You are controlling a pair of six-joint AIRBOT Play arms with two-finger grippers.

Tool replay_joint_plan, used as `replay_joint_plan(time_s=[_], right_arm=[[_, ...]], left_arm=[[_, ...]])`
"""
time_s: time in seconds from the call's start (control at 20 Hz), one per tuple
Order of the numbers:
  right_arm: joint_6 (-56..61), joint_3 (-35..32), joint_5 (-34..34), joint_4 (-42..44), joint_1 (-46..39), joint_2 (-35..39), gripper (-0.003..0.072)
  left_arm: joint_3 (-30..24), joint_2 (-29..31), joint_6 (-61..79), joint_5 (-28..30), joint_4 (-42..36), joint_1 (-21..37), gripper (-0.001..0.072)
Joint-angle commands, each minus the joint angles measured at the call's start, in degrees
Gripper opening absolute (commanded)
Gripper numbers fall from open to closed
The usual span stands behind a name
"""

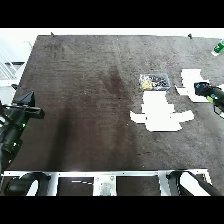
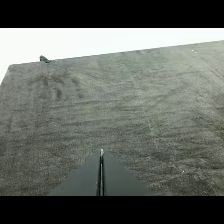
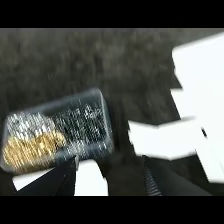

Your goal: Fold the box and place the chain.

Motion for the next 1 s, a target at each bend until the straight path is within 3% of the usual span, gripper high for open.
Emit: replay_joint_plan(time_s=[0.0, 0.1, 0.2, 0.4, 0.95], right_arm=[[12.9, 9.3, 21.5, -21.4, -10.2, -7.7, 0.0477], [16.4, 13.4, 24.9, -32.1, -11.2, -9.7, 0.0506], [17.3, 16.9, 28.2, -36.4, -11.2, -13.4, 0.0508], [15.9, 21.3, 36.4, -37.4, -8.1, -23.3, 0.0515], [9.6, 28.0, 42.6, -36.4, -5.8, -36.2, 0.0514]], left_arm=[[0.0, 0.0, 0.0, 0.0, 0.0, 0.0, 0.0017], [0.0, 0.0, 0.0, 0.0, 0.0, 0.0, 0.0017], [0.0, 0.0, 0.0, 0.0, 0.0, 0.0, 0.0017], [0.0, 0.0, 0.0, 0.0, 0.0, 0.0, 0.0017], [0.1, 0.0, 0.0, 0.0, 0.0, 0.0, 0.0017]])
